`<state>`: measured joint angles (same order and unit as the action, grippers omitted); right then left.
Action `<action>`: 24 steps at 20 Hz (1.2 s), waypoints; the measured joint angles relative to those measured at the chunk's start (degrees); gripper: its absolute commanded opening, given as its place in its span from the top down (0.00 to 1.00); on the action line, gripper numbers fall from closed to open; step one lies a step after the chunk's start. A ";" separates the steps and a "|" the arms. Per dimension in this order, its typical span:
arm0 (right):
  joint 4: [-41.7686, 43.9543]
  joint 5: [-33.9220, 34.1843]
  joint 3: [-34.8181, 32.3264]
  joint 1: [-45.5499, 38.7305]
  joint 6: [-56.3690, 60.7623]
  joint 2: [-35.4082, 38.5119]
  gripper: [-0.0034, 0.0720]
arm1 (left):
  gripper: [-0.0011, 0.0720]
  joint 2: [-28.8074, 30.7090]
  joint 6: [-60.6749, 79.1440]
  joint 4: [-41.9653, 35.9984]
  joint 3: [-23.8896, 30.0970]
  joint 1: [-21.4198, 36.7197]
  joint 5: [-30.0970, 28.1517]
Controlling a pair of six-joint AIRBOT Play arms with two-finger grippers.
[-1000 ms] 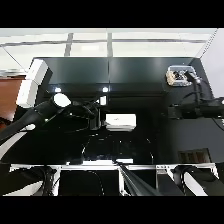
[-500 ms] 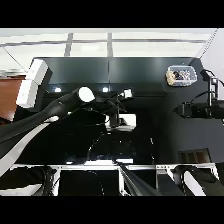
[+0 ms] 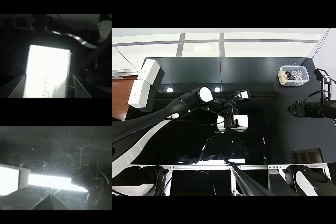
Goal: Fold the box and place the chain.
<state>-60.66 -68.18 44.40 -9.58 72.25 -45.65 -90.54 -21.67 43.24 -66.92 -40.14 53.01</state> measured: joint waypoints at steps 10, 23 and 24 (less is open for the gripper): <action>-0.04 0.44 0.00 0.00 -0.02 0.00 0.92 | 0.02 -0.15 -3.34 9.64 -0.20 -1.31 4.37; -0.02 0.37 0.00 0.00 -0.02 0.00 0.92 | 0.76 5.90 -36.89 41.55 -10.88 2.19 22.25; -0.02 0.35 0.00 0.00 -0.02 0.00 0.92 | 0.76 7.52 -40.72 42.97 -10.80 4.94 25.66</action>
<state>-60.69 -67.83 44.40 -9.58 72.23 -45.65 -83.02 -62.39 86.21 -77.71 -35.20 78.67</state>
